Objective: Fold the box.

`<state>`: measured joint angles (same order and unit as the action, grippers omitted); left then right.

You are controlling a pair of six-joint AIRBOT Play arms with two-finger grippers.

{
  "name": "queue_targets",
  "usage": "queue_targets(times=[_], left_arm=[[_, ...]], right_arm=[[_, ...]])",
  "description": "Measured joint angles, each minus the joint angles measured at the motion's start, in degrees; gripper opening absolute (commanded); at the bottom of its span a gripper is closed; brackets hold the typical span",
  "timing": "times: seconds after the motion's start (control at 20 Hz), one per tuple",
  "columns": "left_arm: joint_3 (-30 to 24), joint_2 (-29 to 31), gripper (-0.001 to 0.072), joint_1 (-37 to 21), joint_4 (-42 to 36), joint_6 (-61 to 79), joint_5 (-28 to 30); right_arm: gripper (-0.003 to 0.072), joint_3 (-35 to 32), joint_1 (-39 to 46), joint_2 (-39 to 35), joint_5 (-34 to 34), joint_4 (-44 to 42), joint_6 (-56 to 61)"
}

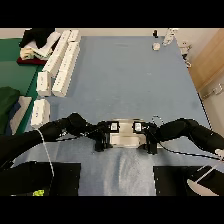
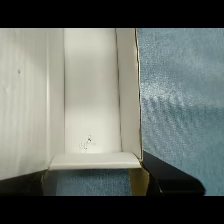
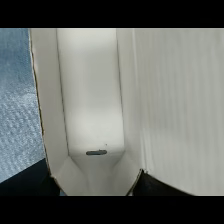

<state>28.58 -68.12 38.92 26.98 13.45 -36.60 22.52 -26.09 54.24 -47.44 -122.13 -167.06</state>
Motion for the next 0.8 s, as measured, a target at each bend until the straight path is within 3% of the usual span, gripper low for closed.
queue_targets(times=[0.1,0.15,0.2,0.55,0.8], left_arm=[[0.02,0.0,0.0537,0.0,0.02,0.02,0.0],[0.02,0.0,0.0537,0.0,0.02,0.0,0.0],[0.0,0.0,0.0537,0.0,0.09,0.0,-0.35],[0.0,-0.02,0.0536,0.04,0.09,0.09,-0.2],[0.0,-0.02,0.0537,0.07,0.07,0.07,-0.09]], right_arm=[[0.0559,0.02,0.0,0.02,0.0,0.0,0.0],[0.0697,0.02,0.0,0.02,0.0,0.0,0.02],[0.072,0.04,0.0,-0.04,-0.39,0.0,0.04],[0.072,2.29,0.0,-3.74,-4.28,7.15,9.84],[0.0707,6.71,0.0,-8.96,-15.34,18.27,29.53]])
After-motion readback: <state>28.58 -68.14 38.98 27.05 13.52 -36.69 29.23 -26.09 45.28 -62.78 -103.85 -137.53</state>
